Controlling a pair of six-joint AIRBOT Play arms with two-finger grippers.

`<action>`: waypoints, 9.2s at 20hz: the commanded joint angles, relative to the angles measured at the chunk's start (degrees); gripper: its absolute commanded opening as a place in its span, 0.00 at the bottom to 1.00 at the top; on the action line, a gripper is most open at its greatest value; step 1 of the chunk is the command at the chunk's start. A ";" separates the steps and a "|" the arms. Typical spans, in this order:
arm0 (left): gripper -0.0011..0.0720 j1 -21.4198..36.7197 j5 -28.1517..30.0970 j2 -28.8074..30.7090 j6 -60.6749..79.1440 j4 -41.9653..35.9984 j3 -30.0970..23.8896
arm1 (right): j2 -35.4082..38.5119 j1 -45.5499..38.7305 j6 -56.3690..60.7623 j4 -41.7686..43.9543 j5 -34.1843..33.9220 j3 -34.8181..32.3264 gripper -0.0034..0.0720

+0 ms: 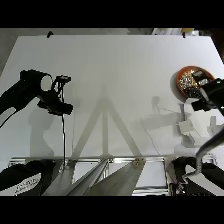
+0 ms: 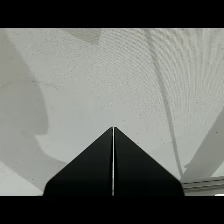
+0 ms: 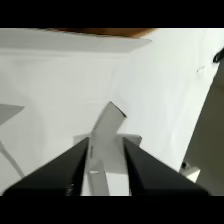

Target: Fold the box and place the chain.

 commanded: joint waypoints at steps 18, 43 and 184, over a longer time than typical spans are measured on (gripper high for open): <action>0.03 0.00 0.00 -0.04 0.00 0.02 0.00 | -10.08 -23.10 -6.99 1.51 1.57 0.04 0.18; 0.03 0.00 8.68 -0.11 0.37 0.00 -0.07 | 10.25 19.45 -8.96 47.80 -23.89 -16.59 0.07; 0.04 -16.46 28.46 -21.64 94.03 -45.88 10.40 | 15.96 28.57 -69.26 61.37 -7.89 -14.56 0.67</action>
